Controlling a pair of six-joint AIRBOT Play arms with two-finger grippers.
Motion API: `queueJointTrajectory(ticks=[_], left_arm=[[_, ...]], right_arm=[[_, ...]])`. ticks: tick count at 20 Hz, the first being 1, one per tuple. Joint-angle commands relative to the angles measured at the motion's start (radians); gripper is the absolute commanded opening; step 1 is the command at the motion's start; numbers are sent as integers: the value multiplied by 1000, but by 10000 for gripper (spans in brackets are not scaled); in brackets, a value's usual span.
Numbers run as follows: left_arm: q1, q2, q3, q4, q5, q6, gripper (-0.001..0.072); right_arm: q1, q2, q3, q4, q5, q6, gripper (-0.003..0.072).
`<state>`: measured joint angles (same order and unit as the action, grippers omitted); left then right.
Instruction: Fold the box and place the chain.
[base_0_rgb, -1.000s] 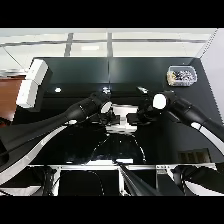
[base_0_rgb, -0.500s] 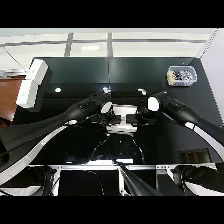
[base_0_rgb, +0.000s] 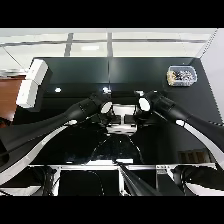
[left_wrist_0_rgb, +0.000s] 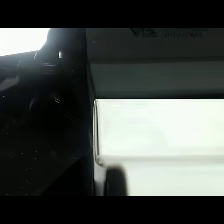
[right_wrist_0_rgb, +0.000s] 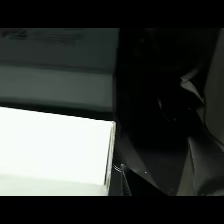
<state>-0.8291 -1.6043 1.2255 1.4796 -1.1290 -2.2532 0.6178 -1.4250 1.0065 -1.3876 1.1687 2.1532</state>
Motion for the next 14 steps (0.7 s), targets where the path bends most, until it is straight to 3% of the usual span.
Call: queueJointTrajectory(ticks=[1,3,4,5,9,10,11,14], left_arm=[[1,0,1,0,-2,1,27],[1,0,1,0,-2,1,27],[1,0,1,0,-2,1,27],[1,0,1,0,-2,0,27],[1,0,1,0,-1,1,27],[1,0,1,0,-1,1,27],[1,0,1,0,-1,1,27],[1,0,1,0,-1,0,27]], right_arm=[[8,-13,15,-35,39,79,243],[8,-13,15,-35,39,91,242],[8,-13,15,-35,40,90,85],[8,-13,15,-35,39,91,23],[7,-13,15,-35,36,92,25],[7,-13,15,-35,33,92,55],[7,-13,15,-34,27,92,169],[7,-13,15,-26,16,92,175]])
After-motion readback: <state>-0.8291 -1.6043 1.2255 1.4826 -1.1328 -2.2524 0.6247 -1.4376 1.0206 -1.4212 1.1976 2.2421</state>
